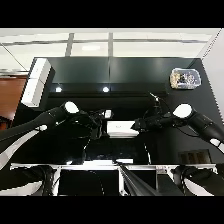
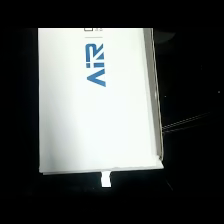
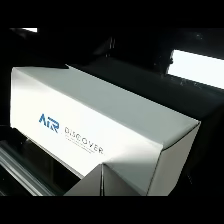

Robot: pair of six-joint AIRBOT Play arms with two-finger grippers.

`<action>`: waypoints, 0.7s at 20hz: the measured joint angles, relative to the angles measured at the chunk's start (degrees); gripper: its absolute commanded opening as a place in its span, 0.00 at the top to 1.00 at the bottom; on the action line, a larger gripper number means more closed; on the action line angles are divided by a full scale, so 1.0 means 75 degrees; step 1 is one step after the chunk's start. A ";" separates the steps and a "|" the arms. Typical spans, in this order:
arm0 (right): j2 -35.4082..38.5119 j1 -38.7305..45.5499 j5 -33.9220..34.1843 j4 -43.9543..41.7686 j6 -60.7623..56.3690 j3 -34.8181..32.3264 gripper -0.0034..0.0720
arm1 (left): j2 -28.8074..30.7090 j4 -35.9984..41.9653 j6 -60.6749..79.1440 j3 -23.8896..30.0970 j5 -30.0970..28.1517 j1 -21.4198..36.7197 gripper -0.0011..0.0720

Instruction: Fold the box and place the chain.

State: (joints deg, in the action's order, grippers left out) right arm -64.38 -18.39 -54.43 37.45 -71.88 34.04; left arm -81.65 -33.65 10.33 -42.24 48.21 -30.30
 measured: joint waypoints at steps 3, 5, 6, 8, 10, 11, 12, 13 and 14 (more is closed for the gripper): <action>-0.0012 -0.0020 0.0026 0.0035 -0.0003 0.0020 0.93 | 0.0000 0.0000 -0.0006 0.0000 0.0009 0.0000 0.58; 0.0012 -0.0020 -0.0061 0.0073 0.0012 0.0108 0.93 | 0.0000 0.0003 -0.0012 0.0000 0.0015 0.0000 0.58; 0.0029 -0.0023 -0.0143 0.0128 0.0020 0.0181 0.93 | 0.0000 0.0009 -0.0029 0.0000 0.0026 0.0000 0.58; 0.0061 -0.0023 -0.0373 0.0224 0.0047 0.0350 0.93 | 0.0000 0.0026 -0.0032 0.0000 0.0026 0.0000 0.58; 0.0085 -0.0023 -0.0493 -0.0023 0.0061 0.0463 0.93 | 0.0000 0.0023 -0.0032 -0.0003 0.0026 0.0000 0.58; 0.0085 -0.0029 -0.0568 -0.0143 0.0061 0.0493 0.93 | 0.0000 0.0023 -0.0029 0.0000 0.0023 0.0000 0.58; 0.0093 -0.0047 -0.0612 -0.0318 0.0061 0.0516 0.93 | 0.0000 0.0023 -0.0029 -0.0003 0.0023 0.0000 0.58; 0.0090 -0.0085 -0.0612 -0.0472 0.0067 0.0527 0.93 | 0.0000 0.0020 -0.0029 -0.0003 0.0020 0.0000 0.58; 0.0076 -0.0152 -0.0627 -0.0577 0.0070 0.0527 0.93 | 0.0000 0.0017 -0.0029 0.0000 0.0020 0.0000 0.58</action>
State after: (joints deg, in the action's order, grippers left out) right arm -63.81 -19.53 -59.13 33.12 -71.35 38.00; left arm -81.65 -33.52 10.11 -42.24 48.36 -30.30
